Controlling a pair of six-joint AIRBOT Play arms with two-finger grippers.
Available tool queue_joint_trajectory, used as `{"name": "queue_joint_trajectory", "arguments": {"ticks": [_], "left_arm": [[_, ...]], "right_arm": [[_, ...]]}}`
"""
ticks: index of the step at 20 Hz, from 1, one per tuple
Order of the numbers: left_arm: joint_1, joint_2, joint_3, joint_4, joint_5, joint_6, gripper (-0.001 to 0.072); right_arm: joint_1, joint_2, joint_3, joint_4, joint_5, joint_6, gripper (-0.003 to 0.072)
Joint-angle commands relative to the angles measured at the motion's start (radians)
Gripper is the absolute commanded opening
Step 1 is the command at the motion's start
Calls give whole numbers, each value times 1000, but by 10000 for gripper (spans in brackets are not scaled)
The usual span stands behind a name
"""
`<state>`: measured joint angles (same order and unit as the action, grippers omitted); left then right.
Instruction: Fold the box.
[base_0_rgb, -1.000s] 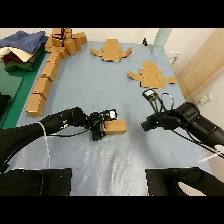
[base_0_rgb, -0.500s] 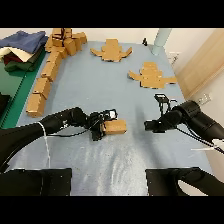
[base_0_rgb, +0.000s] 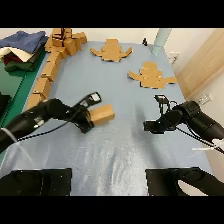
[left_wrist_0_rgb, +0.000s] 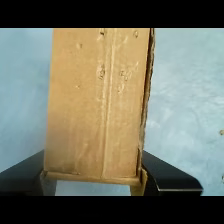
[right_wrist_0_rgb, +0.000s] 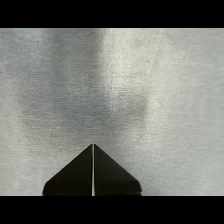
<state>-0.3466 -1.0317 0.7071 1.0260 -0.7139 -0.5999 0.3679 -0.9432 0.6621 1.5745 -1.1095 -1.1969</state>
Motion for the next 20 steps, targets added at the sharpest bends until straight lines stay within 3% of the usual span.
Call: {"name": "queue_joint_trajectory", "arguments": {"ticks": [1, 5, 10, 13, 20], "left_arm": [[137, 123, -17, 214, -151, -288, 440], [308, 317, -124, 353, -250, -523, 440], [507, 520, -287, 369, -390, -606, 440], [604, 556, -344, 369, -387, -632, 440], [766, 556, -344, 432, -324, -613, 440]], "right_arm": [[0, -1, 0, 5, -1, 1, 6], [0, -1, 0, 5, -1, 1, 6], [0, -1, 0, 5, -1, 1, 6], [0, -1, 0, 5, -1, 1, 6], [0, -1, 0, 5, -1, 1, 6]]}}
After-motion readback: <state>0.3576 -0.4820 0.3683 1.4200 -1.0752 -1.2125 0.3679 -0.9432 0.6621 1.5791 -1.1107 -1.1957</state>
